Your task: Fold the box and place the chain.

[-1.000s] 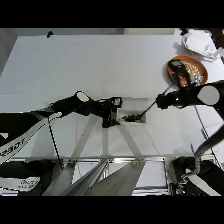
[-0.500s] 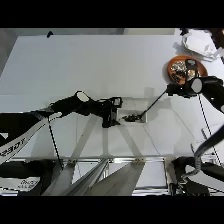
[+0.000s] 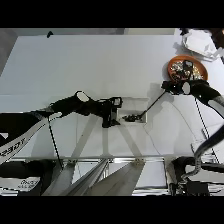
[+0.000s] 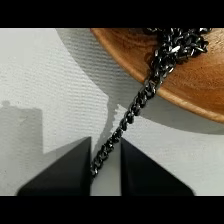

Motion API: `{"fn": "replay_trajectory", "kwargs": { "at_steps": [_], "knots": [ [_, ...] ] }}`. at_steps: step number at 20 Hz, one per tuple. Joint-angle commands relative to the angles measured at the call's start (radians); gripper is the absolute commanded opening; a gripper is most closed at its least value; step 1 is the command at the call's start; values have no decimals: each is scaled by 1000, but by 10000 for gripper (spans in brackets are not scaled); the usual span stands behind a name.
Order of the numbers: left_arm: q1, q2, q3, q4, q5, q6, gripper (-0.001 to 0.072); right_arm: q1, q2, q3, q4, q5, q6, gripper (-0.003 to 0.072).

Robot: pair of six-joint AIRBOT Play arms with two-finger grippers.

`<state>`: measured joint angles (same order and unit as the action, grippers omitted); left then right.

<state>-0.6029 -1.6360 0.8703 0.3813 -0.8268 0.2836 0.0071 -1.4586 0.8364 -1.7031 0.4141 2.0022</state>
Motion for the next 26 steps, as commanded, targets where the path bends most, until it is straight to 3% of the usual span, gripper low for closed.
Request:
{"fn": "replay_trajectory", "kwargs": {
  "at_steps": [1, 6, 9, 12, 18, 26],
  "knots": [
    [1, 0, 0, 0, 0, 0, 210, 0, -19, 1, -29, -50, 32, 24],
    [1, 0, 0, 0, 0, 0, 210, 35, 87, 1, -40, -19, -61, 13],
    [1, 0, 0, 0, 0, 0, 210, 78, 253, 1, -47, 89, -227, 12],
    [1, 0, 0, 0, 0, 0, 210, 114, 458, 1, -42, 204, -266, 11],
    [1, 0, 0, 0, 0, 0, 210, 240, 771, 1, -8, 242, -266, 12],
    [1, 0, 0, 0, 0, 0, 210, 386, 946, 1, 198, 309, -392, 12]
  ]
}}
